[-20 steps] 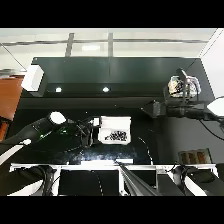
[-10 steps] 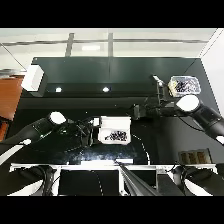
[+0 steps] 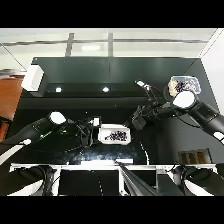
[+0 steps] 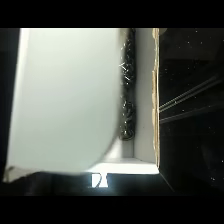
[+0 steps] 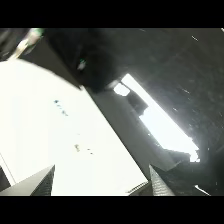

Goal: Fold the box and place the chain.

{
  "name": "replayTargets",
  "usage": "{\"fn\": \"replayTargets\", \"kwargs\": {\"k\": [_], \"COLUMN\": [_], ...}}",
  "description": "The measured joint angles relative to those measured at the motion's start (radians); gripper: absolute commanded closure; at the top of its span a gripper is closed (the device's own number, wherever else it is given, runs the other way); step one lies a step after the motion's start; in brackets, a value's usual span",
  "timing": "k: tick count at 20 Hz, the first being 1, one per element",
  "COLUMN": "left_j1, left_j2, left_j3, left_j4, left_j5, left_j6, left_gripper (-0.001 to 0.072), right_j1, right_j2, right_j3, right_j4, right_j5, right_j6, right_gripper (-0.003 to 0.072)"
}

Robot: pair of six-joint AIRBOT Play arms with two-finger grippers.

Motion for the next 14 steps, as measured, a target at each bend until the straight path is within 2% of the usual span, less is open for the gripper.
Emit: {"fn": "replayTargets", "kwargs": {"k": [6, 14], "left_j1": [0.0, 0.0], "left_j2": [0.0, 0.0], "left_j3": [0.0, 0.0], "left_j4": [0.0, 0.0], "left_j5": [0.0, 0.0], "left_j6": [0.0, 0.0], "left_gripper": [0.0222, 0.0222], "right_j1": [0.045, 0.145], "right_j2": [-0.001, -0.001], "right_j3": [0.025, 0.028], "right_j4": [-0.056, -0.179], "right_j5": [0.071, -0.01], "right_j6": [-0.095, -0.118], "right_gripper": [-0.0012, -0.0012]}}
